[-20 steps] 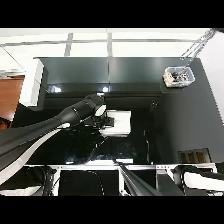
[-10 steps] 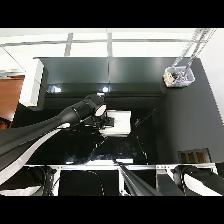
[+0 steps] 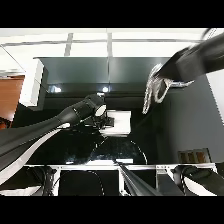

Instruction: Fold the box and place the chain.

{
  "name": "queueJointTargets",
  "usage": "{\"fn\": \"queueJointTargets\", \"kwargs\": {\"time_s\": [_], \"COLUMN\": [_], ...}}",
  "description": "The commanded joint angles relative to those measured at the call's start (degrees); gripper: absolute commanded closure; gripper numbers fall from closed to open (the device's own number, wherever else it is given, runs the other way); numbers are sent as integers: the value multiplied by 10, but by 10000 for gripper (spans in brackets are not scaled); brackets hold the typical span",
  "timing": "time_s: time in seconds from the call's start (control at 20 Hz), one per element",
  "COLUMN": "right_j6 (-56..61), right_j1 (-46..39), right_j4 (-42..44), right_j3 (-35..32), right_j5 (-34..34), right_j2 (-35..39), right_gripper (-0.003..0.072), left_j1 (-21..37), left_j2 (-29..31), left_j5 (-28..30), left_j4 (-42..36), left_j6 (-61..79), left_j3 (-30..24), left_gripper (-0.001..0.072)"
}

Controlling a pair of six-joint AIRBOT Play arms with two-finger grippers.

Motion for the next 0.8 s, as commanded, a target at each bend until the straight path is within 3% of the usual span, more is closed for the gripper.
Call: {"fn": "queueJointTargets", "kwargs": {"time_s": [0.0, 0.45, 0.75], "right_j6": [-17, -15, -10], "right_j1": [48, 87, 88], "right_j4": [35, 62, 70], "right_j3": [-115, -380, -417], "right_j5": [-51, -277, -297], "right_j2": [1, 1, 1], "right_gripper": [669, 668, 667], "left_j1": [0, 0, 0], "left_j2": [0, 0, 0], "left_j5": [0, 1, 1], "left_j4": [0, 0, 0], "left_j6": [0, 0, 0], "left_j3": [1, 1, 1], "left_gripper": [681, 681, 681]}}
